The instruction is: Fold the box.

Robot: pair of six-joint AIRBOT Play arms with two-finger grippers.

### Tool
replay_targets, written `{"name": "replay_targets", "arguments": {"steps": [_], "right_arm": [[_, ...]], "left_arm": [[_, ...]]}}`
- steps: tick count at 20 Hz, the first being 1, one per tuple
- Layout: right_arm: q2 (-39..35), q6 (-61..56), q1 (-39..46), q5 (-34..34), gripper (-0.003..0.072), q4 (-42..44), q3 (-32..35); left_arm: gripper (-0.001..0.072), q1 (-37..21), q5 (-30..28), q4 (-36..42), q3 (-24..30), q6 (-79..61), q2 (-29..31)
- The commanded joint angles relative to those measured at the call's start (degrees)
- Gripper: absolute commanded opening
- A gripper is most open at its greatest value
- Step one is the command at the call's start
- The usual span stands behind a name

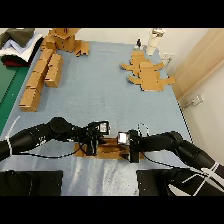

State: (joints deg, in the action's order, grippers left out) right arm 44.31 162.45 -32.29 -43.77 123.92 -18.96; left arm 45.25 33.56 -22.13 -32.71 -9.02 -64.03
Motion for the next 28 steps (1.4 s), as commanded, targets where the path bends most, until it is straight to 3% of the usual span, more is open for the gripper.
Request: {"name": "replay_targets", "arguments": {"steps": [1, 8, 13, 20, 28], "right_arm": [[0.1, -0.7, 0.5, -1.6, 0.0705, 1.8, -0.4], [-1.9, -0.7, 0.5, -9.3, 0.0704, 1.0, -0.4], [-1.1, -0.6, 0.4, -8.7, 0.0706, 1.6, -0.3], [5.3, -0.4, 0.4, -6.1, 0.0706, 6.0, -0.3], [5.6, -0.4, 0.4, -4.7, 0.0704, 5.3, -0.3]], "left_arm": [[0.0013, 0.1, -0.1, 0.1, 0.0, 0.0, 0.0], [0.0013, 0.1, -0.1, 0.1, 0.0, 0.0, 0.0], [0.0012, 0.1, -0.1, 0.1, 0.0, 0.0, 0.0], [0.0012, 0.1, -0.1, 0.1, 0.0, 0.0, 0.0], [0.0012, 0.1, 0.0, 0.1, 0.0, 0.0, 0.0]]}}
